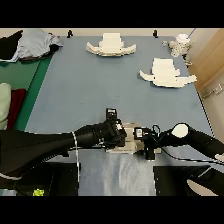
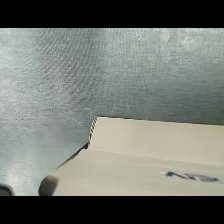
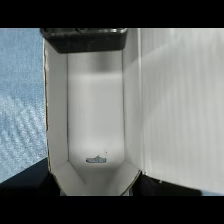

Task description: Fold the box.

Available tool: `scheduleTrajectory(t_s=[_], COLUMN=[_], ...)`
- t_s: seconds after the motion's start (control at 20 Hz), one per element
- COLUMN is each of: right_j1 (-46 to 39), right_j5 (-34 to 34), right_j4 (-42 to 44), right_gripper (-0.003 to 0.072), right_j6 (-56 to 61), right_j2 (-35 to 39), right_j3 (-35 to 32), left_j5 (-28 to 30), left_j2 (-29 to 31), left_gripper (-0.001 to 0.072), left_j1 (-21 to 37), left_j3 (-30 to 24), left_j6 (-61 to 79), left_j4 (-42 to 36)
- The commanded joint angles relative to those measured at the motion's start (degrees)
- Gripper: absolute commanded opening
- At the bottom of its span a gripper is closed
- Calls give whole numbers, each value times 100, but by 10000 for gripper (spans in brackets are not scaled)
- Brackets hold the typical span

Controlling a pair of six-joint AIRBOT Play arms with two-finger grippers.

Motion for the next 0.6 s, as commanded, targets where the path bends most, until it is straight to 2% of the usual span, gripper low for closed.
scheduleTrajectory(t_s=[0.0,0.15,0.2,0.25,0.3,0.55], right_j1=[2,2,2,2,2,2], right_j5=[0,0,0,0,0,0], right_j4=[11,13,11,13,11,11], right_gripper=[528,528,528,528,528,528], right_j6=[-2,-2,-2,-2,-2,-2], right_j2=[4,4,4,4,4,4], right_j3=[4,4,4,4,4,4], left_j5=[22,24,28,17,2,-26], left_j2=[-15,-13,-4,0,-2,-2], left_gripper=[18,21,105,382,424,425], left_j1=[-9,-9,-9,-9,-7,-9], left_j3=[4,4,7,13,22,33], left_j6=[-103,-28,-22,-39,-44,-44], left_j4=[153,151,151,151,153,155])
